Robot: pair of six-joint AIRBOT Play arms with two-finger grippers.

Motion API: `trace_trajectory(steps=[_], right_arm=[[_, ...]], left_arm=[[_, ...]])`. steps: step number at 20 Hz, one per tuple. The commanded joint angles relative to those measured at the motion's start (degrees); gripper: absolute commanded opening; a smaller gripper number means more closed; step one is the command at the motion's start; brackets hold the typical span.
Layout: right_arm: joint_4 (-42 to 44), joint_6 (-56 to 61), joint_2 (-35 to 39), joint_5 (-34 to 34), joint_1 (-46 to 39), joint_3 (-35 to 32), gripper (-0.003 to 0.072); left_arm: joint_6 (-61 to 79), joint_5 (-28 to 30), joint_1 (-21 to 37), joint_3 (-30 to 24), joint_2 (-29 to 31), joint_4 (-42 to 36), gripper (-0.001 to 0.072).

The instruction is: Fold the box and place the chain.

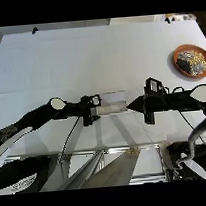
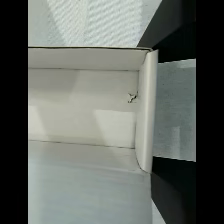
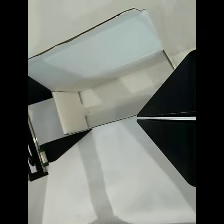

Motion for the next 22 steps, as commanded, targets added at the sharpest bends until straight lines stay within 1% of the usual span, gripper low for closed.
trace_trajectory(steps=[1, 4, 6, 8, 10, 12, 14, 16, 20, 22], right_arm=[[1.95, 0.15, -0.02, -4.70, 1.51, 0.07, 0.0017], [8.02, 2.16, -2.10, -18.03, 6.40, 0.07, 0.0014], [12.70, 1.97, -6.08, -23.39, 9.66, 0.07, 0.0013], [15.63, 1.88, -10.84, -28.83, 11.89, 0.07, 0.0013], [20.04, 1.88, -14.45, -34.12, 12.13, 0.09, 0.0014], [22.43, 1.88, -16.02, -39.41, 12.13, 0.11, 0.0013], [22.21, 2.05, -17.20, -42.12, 12.13, 0.13, 0.0013], [22.18, 2.93, -18.64, -42.86, 12.13, 0.13, 0.0015], [19.23, 7.21, -22.45, -40.33, 12.13, 0.13, 0.0015], [14.34, 11.28, -23.21, -40.04, 12.13, 0.13, 0.0015]], left_arm=[[-0.59, 0.11, -0.02, 0.02, 0.04, 0.70, 0.0011], [-0.59, 0.11, -0.02, 0.02, 0.04, 0.70, 0.0011], [-0.59, 0.00, -0.02, 0.02, 0.04, 0.70, 0.0011], [-0.59, -0.02, -0.02, 0.02, 0.04, 0.70, 0.0011], [-0.57, -0.02, -0.02, 0.02, 0.04, 0.68, 0.0011], [-0.59, -0.02, -0.02, 0.02, 0.04, 0.68, 0.0011], [-0.59, -0.02, -0.02, 0.02, 0.04, 0.68, 0.0011], [-0.59, 0.00, -0.02, 0.02, 0.04, 0.66, 0.0011], [-0.59, -0.04, -0.02, 0.02, 0.04, 0.57, 0.0011], [-0.59, -0.04, -0.02, 0.02, 0.04, 0.57, 0.0011]])
